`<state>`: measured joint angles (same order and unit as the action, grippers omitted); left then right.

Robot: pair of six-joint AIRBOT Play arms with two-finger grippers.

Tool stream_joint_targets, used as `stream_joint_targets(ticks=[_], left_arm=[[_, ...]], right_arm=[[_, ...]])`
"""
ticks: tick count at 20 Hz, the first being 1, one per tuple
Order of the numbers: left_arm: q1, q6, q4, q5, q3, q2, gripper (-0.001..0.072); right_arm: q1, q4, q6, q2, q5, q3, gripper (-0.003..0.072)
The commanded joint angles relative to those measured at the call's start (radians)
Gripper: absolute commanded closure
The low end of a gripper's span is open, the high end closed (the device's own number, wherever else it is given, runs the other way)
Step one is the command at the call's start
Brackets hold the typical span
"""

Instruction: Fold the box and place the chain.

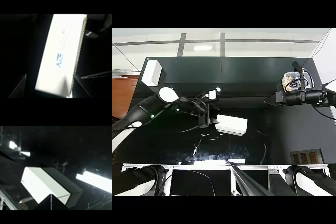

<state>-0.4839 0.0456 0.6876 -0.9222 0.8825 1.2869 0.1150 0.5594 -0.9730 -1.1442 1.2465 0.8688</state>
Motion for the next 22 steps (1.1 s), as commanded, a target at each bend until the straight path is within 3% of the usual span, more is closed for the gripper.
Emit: stream_joint_targets(ticks=[1,6,9,22], left_arm=[[-0.094,0.003,-0.015,0.030,0.060,0.066,-0.0006],[-0.170,0.011,-0.017,0.011,0.179,0.200,-0.0005],[-0.169,0.047,-0.015,-0.060,0.223,0.251,-0.0005],[-0.170,0.067,0.032,-0.081,0.229,0.277,-0.0007]], right_arm=[[0.007,-0.001,0.000,0.002,0.001,0.002,0.0682],[0.007,-0.001,0.001,0.002,0.002,0.002,0.0681],[0.007,-0.001,0.013,0.002,0.002,0.002,0.0682],[0.007,-0.001,0.054,0.002,0.002,0.002,0.0681]])
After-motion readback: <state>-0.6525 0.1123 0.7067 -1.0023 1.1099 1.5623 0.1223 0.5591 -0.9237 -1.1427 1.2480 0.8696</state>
